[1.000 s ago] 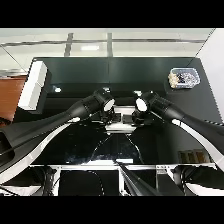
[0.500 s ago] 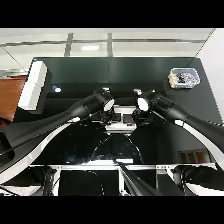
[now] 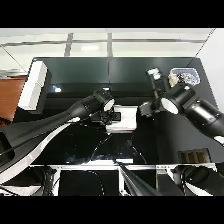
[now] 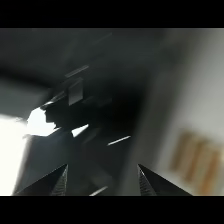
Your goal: Fold the box and place the chain.
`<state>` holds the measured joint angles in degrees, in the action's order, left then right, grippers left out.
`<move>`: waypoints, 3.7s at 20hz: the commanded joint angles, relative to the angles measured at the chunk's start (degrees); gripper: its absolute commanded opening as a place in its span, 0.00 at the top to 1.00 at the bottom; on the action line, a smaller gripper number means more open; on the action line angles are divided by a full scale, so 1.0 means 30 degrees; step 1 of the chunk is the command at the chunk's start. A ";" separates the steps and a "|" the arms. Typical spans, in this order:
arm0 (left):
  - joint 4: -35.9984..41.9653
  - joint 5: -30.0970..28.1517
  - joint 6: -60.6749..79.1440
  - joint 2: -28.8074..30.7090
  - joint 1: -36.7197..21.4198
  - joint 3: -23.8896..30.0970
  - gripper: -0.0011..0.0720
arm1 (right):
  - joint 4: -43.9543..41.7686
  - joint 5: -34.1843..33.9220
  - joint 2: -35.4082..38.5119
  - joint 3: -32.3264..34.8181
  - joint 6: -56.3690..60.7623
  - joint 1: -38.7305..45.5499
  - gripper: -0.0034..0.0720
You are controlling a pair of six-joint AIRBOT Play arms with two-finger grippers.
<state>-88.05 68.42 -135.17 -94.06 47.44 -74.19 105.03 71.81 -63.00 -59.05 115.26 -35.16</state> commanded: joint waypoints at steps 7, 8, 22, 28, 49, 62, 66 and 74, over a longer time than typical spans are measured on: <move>0.0000 -0.0248 -0.0015 -0.0007 -0.0044 -0.0015 0.95 | 0.1588 -0.6739 -0.1953 0.1443 -0.0102 0.8349 0.01; 0.0000 -0.0233 -0.0015 -0.0007 -0.0080 -0.0015 0.95 | 0.0765 -0.7563 -0.2659 0.1115 -0.0051 0.9406 0.01; 0.0182 -0.0146 -0.0022 -0.0007 -0.0233 -0.0015 0.95 | -0.2929 -0.0401 -1.6706 -1.7478 -0.0182 1.5431 0.02; 0.0168 -0.0153 -0.0022 -0.0007 -0.0233 -0.0015 0.95 | -0.2455 -0.0998 -1.8170 -1.8331 0.0437 1.5526 0.02; 0.0153 -0.0291 -0.0022 -0.0007 -0.0277 -0.0015 0.95 | -0.2317 0.1384 -1.1628 -1.9394 -0.6572 1.5606 0.93; 0.0153 -0.0474 -0.0022 -0.0007 -0.0270 -0.0015 0.95 | -1.3435 0.2229 -0.0940 -1.8221 -0.8349 1.5329 0.93; 0.0160 -0.0634 -0.0022 -0.0007 -0.0270 -0.0015 0.95 | -1.5329 0.2171 0.0765 -1.6582 -0.8444 1.5103 0.93; 0.0160 -0.0656 -0.0022 -0.0007 -0.0270 -0.0015 0.95 | -1.8396 0.4954 0.1610 -0.9224 -1.1453 0.9581 0.94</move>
<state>-87.55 66.54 -135.26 -94.06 46.68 -74.19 53.67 83.26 -58.74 -95.02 84.14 -1.26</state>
